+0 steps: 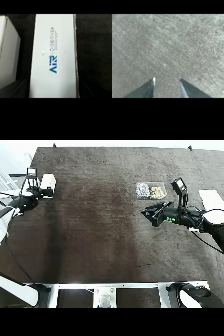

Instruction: Fold the box and place the chain.

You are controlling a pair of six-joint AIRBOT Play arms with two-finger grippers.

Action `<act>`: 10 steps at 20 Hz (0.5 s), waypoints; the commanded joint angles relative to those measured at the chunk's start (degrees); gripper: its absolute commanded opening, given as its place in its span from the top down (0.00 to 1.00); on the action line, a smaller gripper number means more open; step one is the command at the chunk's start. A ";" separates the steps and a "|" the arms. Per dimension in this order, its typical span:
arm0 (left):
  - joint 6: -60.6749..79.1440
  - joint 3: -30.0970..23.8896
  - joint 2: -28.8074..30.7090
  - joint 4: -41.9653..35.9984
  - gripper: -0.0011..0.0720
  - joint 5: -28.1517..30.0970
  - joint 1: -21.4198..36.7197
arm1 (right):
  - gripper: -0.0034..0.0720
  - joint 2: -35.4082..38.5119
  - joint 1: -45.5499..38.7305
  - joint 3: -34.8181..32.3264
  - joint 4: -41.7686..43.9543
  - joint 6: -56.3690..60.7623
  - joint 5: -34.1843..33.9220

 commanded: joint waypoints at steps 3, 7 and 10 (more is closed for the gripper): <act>1.51 -0.02 9.01 0.28 0.00 -6.71 0.04 | 0.36 0.13 0.00 0.02 1.22 0.20 0.00; 0.87 -0.02 22.34 0.35 0.58 -18.86 0.04 | 0.93 3.26 -0.02 0.02 1.18 0.17 -0.79; 3.48 -0.07 32.06 0.26 0.96 -27.41 -1.31 | 0.94 8.15 -0.02 0.00 1.11 0.44 -6.40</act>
